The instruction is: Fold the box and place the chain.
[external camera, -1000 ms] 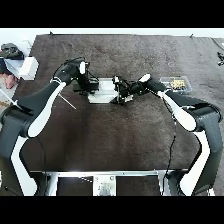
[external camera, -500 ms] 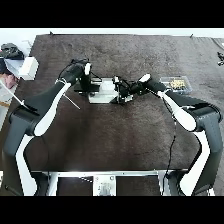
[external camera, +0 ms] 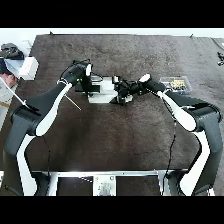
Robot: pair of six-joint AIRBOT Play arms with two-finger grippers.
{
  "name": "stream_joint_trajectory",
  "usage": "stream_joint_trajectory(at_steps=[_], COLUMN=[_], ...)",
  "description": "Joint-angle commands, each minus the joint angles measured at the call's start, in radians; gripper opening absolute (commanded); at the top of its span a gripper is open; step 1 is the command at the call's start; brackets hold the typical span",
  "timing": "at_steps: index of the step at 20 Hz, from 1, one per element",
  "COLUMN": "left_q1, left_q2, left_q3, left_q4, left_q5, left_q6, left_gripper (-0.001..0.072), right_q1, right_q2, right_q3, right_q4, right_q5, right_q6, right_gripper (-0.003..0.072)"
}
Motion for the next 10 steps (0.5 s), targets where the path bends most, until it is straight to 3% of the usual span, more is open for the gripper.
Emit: stream_joint_trajectory(at_steps=[1, 3, 4, 5, 6, 10], left_q1=[0.0, 0.0, 0.0, 0.0, 0.0, 0.0], left_q2=[-0.001, 0.0, 0.0, 0.0, 0.002, 0.024], left_q3=[0.001, 0.001, 0.001, 0.001, 0.001, 0.022], left_q4=[0.008, 0.005, -0.014, -0.029, -0.035, -0.035], left_q5=[-0.01, -0.011, -0.014, -0.021, -0.034, -0.09], left_q6=[0.003, 0.005, 0.016, 0.039, 0.071, 0.194], left_gripper=[0.0014, 0.0016, 0.014, 0.0338, 0.0374, 0.0375], right_q1=[0.0, 0.0, 0.0, 0.0, 0.0, 0.0], right_q2=[0.0, 0.0, 0.0, 0.0, 0.0, 0.0], right_q3=[0.001, 0.001, 0.001, 0.001, 0.001, 0.001], right_q4=[-0.001, -0.001, -0.001, -0.001, -0.001, -0.001], right_q5=[0.001, 0.001, 0.001, 0.001, 0.001, 0.001], right_q6=[-0.002, -0.002, -0.002, -0.002, -0.002, -0.002], right_gripper=[0.0383, 0.0384, 0.0384, 0.0384, 0.0384, 0.0384])
